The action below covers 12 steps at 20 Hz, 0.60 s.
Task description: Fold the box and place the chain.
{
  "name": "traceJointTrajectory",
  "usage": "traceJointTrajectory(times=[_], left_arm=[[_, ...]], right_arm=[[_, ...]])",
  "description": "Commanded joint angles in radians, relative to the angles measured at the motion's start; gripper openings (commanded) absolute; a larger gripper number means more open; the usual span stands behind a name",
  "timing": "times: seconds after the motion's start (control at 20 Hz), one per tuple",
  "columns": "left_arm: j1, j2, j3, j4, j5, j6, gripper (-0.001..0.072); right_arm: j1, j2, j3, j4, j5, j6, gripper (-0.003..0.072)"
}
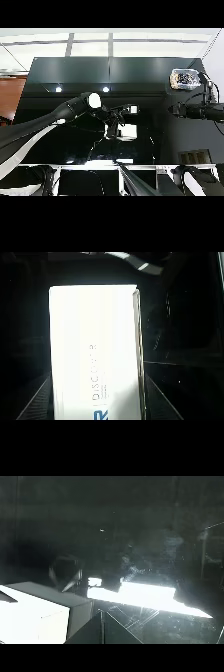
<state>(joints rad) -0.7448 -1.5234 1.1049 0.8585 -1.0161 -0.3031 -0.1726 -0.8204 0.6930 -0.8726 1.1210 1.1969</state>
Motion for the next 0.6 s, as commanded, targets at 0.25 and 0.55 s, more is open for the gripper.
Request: traceJointTrajectory(times=[0.25,0.55], left_arm=[[-0.056,-0.017,-0.001,0.139,0.094,-0.019,0.0712],[-0.079,-0.044,0.017,0.269,0.167,-0.157,0.0344]], right_arm=[[0.000,0.001,0.000,0.000,-0.002,0.000,0.0021],[0.000,0.001,0.000,0.000,-0.002,0.000,0.0021]])
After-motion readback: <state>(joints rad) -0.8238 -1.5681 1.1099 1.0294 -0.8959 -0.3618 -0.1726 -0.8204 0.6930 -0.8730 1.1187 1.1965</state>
